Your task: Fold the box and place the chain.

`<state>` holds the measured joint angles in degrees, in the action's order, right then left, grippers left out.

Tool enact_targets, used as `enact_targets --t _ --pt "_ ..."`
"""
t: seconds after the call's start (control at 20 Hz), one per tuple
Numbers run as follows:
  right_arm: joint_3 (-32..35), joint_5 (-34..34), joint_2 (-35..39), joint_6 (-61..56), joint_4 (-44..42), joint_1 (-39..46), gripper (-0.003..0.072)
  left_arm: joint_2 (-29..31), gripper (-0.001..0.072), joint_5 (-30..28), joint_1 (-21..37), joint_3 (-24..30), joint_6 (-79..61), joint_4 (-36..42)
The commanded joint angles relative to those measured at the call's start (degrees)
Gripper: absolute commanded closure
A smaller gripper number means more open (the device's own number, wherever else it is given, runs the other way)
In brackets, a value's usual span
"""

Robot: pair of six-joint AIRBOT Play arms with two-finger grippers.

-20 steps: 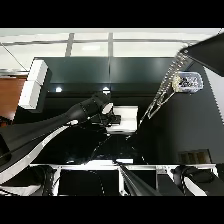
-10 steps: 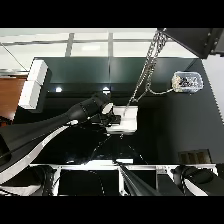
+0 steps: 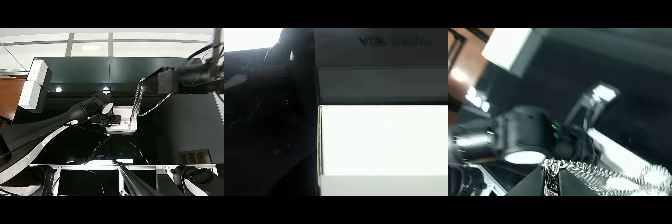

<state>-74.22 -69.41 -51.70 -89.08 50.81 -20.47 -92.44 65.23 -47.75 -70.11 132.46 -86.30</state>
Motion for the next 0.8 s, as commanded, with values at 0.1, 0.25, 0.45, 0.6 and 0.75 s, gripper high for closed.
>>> enact_targets --t 0.1,0.25,0.45,0.6,0.75 --pt "3.7 1.5 0.5 -0.2 0.5 1.1 0.0673 0.0 0.0679 0.0 0.0 0.0 0.0 0.0" --pt "2.0 -0.2 1.7 0.2 0.5 4.8 0.0673 0.0 0.0679 0.0 0.0 0.0 0.0 0.0" --pt "-0.4 -6.2 5.6 1.9 0.4 11.6 0.0673 0.0 0.0679 0.0 0.0 0.0 0.0 0.0" --pt "-0.4 -11.7 6.8 1.9 -0.4 12.4 0.0673 0.0 0.0679 0.0 0.0 0.0 0.0 0.0" --pt "0.3 -11.2 6.7 3.1 -4.0 9.6 0.0673 0.0 0.0679 0.0 0.0 0.0 0.0 0.0"
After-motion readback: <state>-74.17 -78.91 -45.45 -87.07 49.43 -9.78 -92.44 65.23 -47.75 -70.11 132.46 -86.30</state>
